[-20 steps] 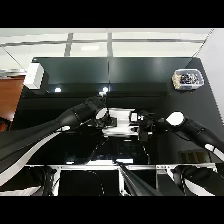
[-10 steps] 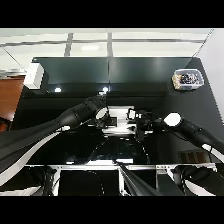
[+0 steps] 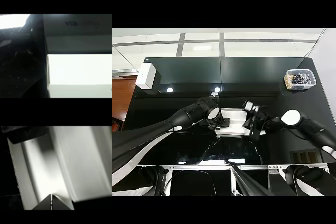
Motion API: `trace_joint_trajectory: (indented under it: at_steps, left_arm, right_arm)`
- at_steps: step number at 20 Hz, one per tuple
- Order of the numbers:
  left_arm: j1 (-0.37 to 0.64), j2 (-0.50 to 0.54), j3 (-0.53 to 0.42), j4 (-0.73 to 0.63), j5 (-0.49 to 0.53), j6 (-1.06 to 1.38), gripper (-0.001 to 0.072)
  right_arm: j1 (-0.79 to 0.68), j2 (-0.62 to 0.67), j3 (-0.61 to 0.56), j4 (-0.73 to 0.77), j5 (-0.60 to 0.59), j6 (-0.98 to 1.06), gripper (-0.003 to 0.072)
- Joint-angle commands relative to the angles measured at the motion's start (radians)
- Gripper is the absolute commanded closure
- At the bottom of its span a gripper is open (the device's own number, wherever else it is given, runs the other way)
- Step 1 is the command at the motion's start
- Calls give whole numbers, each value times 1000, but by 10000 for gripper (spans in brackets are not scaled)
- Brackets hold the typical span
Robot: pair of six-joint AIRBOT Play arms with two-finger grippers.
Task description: Fold the box and place the chain.
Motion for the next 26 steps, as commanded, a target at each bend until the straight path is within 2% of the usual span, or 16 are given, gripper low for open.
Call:
trace_joint_trajectory:
  at_steps: [1, 3, 5, 7, 9, 13, 15, 18, 21, 22, 24, 25, 26]
  left_arm:
    - [0, 0, 0, 5, 0, -1, 681]
    - [0, 0, 0, 4, 0, -1, 681]
    - [0, 0, 0, 3, 0, -1, 681]
    - [0, 0, 0, 2, 0, -1, 681]
    - [0, 0, 0, 2, 0, -1, 681]
    - [0, 0, 0, 2, 0, -1, 681]
    - [1, 0, 0, 2, 0, -1, 681]
    - [6, 0, 0, 2, 0, -1, 681]
    - [6, 0, 0, 2, 0, -1, 681]
    - [6, 0, 0, 2, 0, -1, 681]
    - [6, 0, 0, 2, 0, -1, 681]
    - [6, 0, 0, 2, 0, -1, 681]
    - [6, 0, 0, 2, 0, -1, 681]
  right_arm:
    - [-135, 112, 47, -214, 266, 503, 673]
    - [-299, 124, 38, -304, 288, 732, 673]
    - [-487, 122, -10, -242, 197, 898, 673]
    - [-637, 95, -79, -119, 149, 945, 673]
    - [-695, 31, -123, -58, 190, 929, 673]
    - [-604, -132, -133, 86, 338, 724, 673]
    - [-517, -187, -132, 158, 332, 673, 673]
    - [-412, -196, -104, 168, 263, 662, 671]
    - [-349, -196, -45, 167, 306, 662, 668]
    - [-340, -196, -26, 168, 330, 662, 591]
    - [-340, -196, 14, 166, 375, 662, 206]
    - [-339, -196, 34, 166, 391, 662, 63]
    - [-339, -196, 53, 166, 404, 662, 45]
